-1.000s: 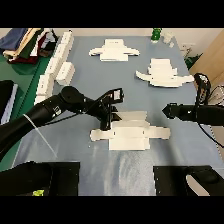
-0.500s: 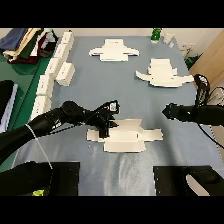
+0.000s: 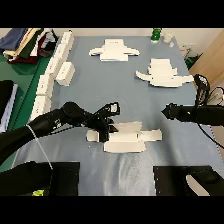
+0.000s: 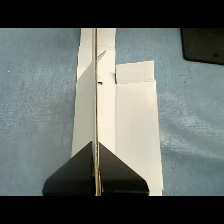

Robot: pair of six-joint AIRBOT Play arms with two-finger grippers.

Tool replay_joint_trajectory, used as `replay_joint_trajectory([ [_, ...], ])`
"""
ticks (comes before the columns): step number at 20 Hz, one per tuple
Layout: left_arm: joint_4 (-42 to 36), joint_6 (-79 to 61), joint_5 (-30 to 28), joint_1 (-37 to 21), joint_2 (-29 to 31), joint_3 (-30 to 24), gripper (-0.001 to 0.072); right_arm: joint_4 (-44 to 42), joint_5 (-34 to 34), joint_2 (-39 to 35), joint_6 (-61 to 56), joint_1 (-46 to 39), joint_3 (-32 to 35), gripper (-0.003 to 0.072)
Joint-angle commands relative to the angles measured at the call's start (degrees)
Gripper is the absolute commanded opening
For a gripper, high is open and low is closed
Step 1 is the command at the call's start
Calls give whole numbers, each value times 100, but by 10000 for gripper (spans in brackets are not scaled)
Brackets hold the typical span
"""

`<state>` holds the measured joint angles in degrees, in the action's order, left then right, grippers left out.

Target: Fold the box.

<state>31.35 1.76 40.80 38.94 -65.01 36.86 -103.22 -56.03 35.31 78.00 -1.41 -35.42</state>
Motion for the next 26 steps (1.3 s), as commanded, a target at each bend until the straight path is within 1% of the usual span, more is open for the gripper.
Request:
replay_joint_trajectory([
  [1, 61, 238, 17, -4, 7, 234, 14, -2, -2, 4, 4, 4, 4, 338],
  [4, 92, 216, 13, -9, 7, 352, 14, -2, -2, 4, 7, 4, 15, 337],
  [10, 295, 216, 11, -9, -94, 363, 14, -7, -4, 2, 7, 4, 339, 337],
  [12, 297, 212, 9, -9, -127, 363, 14, -11, 4, -2, 4, 4, 345, 336],
  [13, 297, 212, 11, -9, -138, 363, 14, -11, 2, -2, 4, 4, 345, 323],
  [14, 297, 212, 11, -9, -146, 363, 15, -15, 2, -2, 4, 4, 345, 271],
  [17, 297, 214, 44, -9, -149, 363, 15, -168, -7, -2, 31, 7, 345, 268],
  [19, 297, 212, 129, -4, -146, 363, 15, -435, -22, -2, 306, 9, 345, 151],
  [22, 297, 210, 131, 2, -146, 363, 15, -520, -26, -2, 358, 9, 345, 151],
  [24, 297, 214, 120, 2, -146, 363, 15, -682, -149, -2, 577, 11, 345, 147],
  [25, 297, 214, 120, 0, -146, 363, 15, -898, -293, -2, 874, 11, 343, 58],
  [26, 297, 214, 122, 0, -146, 363, 15, -1213, -533, -2, 1272, 11, 341, 2],
])
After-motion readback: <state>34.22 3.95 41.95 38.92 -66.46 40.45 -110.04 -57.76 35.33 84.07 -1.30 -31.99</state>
